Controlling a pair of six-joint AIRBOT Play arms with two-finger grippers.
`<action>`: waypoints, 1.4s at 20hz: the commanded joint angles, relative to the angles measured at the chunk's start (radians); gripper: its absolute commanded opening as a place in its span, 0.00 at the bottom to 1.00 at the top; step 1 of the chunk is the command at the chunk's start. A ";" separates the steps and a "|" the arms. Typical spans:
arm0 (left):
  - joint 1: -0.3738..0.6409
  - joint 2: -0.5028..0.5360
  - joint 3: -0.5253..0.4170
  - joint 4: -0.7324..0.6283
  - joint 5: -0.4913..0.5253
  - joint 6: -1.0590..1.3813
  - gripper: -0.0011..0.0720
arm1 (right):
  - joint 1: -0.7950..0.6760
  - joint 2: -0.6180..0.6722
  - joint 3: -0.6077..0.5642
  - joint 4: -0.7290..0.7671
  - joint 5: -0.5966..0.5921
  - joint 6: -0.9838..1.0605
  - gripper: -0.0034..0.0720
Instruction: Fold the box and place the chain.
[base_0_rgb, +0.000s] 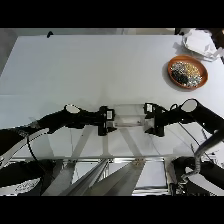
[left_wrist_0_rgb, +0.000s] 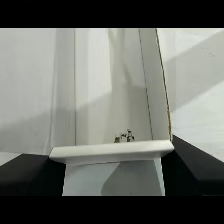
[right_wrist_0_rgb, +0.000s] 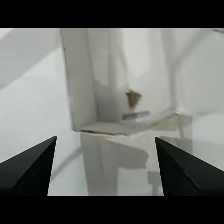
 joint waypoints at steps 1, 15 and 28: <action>0.000 -0.001 0.001 0.000 0.001 -0.003 0.19 | 0.000 0.110 0.000 -0.137 0.030 0.133 0.98; 0.001 0.001 0.004 -0.007 0.069 -0.169 0.19 | 0.001 0.311 0.000 0.406 0.044 -0.009 0.06; 0.001 -0.001 0.018 0.174 -0.002 -0.194 0.09 | 0.001 0.311 0.000 0.406 0.002 -0.008 0.06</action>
